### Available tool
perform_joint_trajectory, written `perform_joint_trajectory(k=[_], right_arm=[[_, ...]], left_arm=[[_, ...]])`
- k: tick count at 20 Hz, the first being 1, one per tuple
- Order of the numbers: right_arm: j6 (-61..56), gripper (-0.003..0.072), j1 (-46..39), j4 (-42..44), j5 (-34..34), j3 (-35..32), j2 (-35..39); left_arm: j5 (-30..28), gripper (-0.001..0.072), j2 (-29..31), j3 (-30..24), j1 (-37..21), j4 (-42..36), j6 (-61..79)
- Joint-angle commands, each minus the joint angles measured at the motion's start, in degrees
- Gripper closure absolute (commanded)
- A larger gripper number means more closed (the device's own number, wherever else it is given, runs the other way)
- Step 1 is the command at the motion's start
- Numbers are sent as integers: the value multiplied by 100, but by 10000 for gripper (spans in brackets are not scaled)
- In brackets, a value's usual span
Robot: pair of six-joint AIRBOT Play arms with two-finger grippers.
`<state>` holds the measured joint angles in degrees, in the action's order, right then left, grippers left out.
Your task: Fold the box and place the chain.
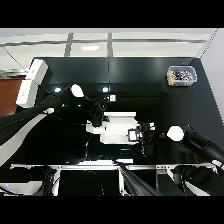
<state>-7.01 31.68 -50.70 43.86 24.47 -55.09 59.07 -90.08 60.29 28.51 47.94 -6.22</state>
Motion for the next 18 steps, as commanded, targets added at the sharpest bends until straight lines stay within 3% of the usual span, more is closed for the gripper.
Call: perform_joint_trajectory(k=[1, 8, 18], right_arm=[[-98, -4, 17, 76, -313, 68, -42], [-216, -4, -599, 74, -44, 737, 22], [98, -4, -1113, 144, -2, 796, -162]], left_arm=[[-9, 684, -4, -2, 2, -2, 0], [15, 683, -4, -2, 2, -66, -2], [70, 684, -4, -2, 2, -190, 0]])
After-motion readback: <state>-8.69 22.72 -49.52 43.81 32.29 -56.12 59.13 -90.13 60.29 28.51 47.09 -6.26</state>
